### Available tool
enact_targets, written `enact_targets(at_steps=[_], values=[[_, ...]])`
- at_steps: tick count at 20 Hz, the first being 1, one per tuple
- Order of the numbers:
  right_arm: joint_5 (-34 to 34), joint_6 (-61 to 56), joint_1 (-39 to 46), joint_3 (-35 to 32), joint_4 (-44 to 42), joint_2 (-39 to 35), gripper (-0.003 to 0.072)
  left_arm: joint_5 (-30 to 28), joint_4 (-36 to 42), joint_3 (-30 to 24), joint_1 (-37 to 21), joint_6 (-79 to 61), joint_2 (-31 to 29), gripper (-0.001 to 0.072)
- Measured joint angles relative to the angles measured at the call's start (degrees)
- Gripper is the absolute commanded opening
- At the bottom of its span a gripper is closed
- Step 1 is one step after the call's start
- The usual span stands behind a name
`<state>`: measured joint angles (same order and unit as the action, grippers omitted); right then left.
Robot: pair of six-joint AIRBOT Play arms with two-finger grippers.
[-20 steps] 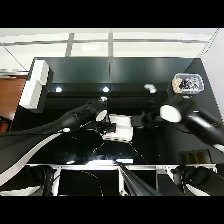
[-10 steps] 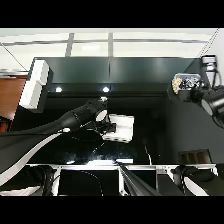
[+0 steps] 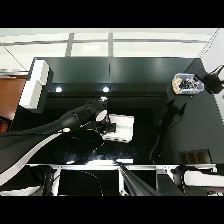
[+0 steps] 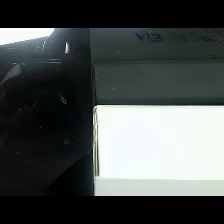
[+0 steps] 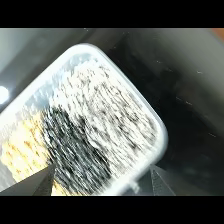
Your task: Fold the box and place the chain.
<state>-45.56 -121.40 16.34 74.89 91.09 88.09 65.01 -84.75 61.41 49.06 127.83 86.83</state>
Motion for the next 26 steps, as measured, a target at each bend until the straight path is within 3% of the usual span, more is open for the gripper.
enact_targets(at_steps=[3, 6, 13, 15, 16, 17, 18, 26], values=[[-7.41, 1.14, 1.7, 11.72, -3.82, 8.41, 0.072, 0.0, -0.02, 0.0, 0.0, -0.02, 0.0, 0.0026], [-12.63, -1.79, 2.51, 19.15, -5.46, 14.27, 0.072, 0.0, -0.02, 0.0, 0.0, -0.09, 0.0, 0.0026], [-14.62, -6.08, 2.97, 23.76, -7.72, 21.18, 0.072, 0.0, -0.04, 0.0, 0.0, -0.09, 0.0, 0.0026], [-14.21, -6.49, 2.99, 24.06, -7.82, 22.05, 0.0513, 0.0, -0.04, 0.0, 0.0, -0.09, 0.0, 0.0026], [-14.21, -6.64, 3.08, 24.13, -7.52, 22.38, 0.0365, 0.0, -0.04, 0.0, 0.0, -0.09, 0.0, 0.0025], [-13.97, -6.73, 3.15, 24.13, -7.41, 22.69, 0.0135, 0.0, -0.04, 0.0, 0.0, -0.11, 0.0, 0.0026], [-13.94, -6.64, 3.26, 24.2, -7.65, 22.73, 0.0007, 0.0, -0.04, 0.0, 0.0, -0.09, 0.0, 0.0026], [-16.94, 6.32, 3.39, 24.28, -8.11, 16.98, 0.0008, 0.0, -0.04, 0.0, -0.11, -0.09, 0.0, 0.0026]])
